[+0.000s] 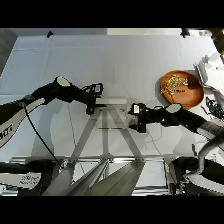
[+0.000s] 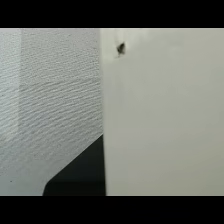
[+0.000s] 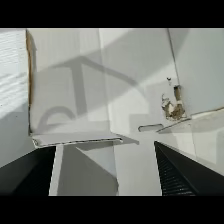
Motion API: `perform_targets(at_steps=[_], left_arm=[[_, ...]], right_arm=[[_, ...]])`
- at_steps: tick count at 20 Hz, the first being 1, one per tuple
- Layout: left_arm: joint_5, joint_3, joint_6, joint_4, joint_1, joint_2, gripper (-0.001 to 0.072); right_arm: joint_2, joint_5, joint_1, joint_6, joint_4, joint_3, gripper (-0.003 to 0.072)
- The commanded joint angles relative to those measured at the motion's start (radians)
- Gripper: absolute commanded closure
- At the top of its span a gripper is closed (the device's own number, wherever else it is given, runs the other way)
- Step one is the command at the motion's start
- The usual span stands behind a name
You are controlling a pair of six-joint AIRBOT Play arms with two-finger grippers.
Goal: Fold the box and place the chain.
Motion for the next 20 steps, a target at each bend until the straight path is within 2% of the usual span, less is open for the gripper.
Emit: perform_targets(at_steps=[1,4,10,13,20], left_arm=[[0.000,0.000,0.000,0.000,0.000,0.001,0.0703],[0.000,0.000,0.000,0.000,0.000,0.001,0.0703],[0.000,0.000,0.000,0.000,0.000,0.001,0.0703],[0.000,0.000,0.000,0.000,0.000,0.001,0.0703],[0.000,0.000,0.000,0.000,0.000,0.001,0.0703]], right_arm=[[0.000,0.010,0.001,0.012,0.054,-0.001,-0.0005],[0.000,0.010,0.001,0.049,0.162,-0.001,-0.0007],[0.002,-0.001,0.000,0.137,0.163,-0.001,-0.0006],[0.002,-0.060,0.000,0.169,0.163,0.000,-0.0006],[-0.002,-0.071,0.000,0.168,0.043,0.101,-0.0006]])
